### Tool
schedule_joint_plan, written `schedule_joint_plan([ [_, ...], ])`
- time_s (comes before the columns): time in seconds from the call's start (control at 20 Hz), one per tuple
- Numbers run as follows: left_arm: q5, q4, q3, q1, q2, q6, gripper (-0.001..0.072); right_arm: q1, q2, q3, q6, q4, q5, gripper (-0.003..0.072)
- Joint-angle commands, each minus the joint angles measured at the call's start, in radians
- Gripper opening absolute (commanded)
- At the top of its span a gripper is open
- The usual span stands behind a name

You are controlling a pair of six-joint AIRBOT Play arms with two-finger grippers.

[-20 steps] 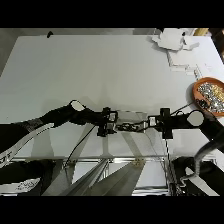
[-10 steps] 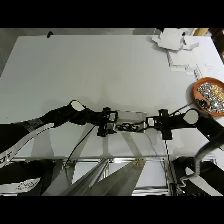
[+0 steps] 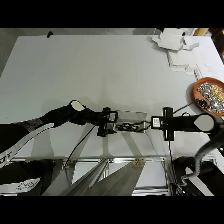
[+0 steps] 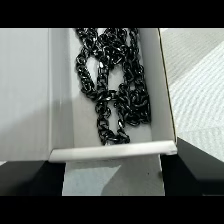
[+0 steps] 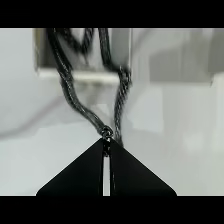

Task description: Fold the box and place the chain.

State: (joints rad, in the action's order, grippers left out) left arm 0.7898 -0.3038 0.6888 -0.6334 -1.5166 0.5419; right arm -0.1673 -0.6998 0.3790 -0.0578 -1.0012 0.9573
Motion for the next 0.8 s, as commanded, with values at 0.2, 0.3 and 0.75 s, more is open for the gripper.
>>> schedule_joint_plan([
  [0.2, 0.0, 0.0, 0.0, 0.0, 0.0, 0.0, 0.0314, -0.086, 0.079, 0.001, -0.109, 0.589, -0.042, 0.0014],
  [0.3, 0.0, 0.0, 0.0, 0.0, 0.0, 0.0, 0.0314, -0.182, 0.034, 0.001, -0.109, 0.578, -0.119, 0.0014],
  [0.75, 0.0, 0.0, 0.0, 0.0, 0.0, 0.0, 0.0314, -0.317, -0.125, 0.148, -0.027, 0.224, -0.22, 0.0227],
])
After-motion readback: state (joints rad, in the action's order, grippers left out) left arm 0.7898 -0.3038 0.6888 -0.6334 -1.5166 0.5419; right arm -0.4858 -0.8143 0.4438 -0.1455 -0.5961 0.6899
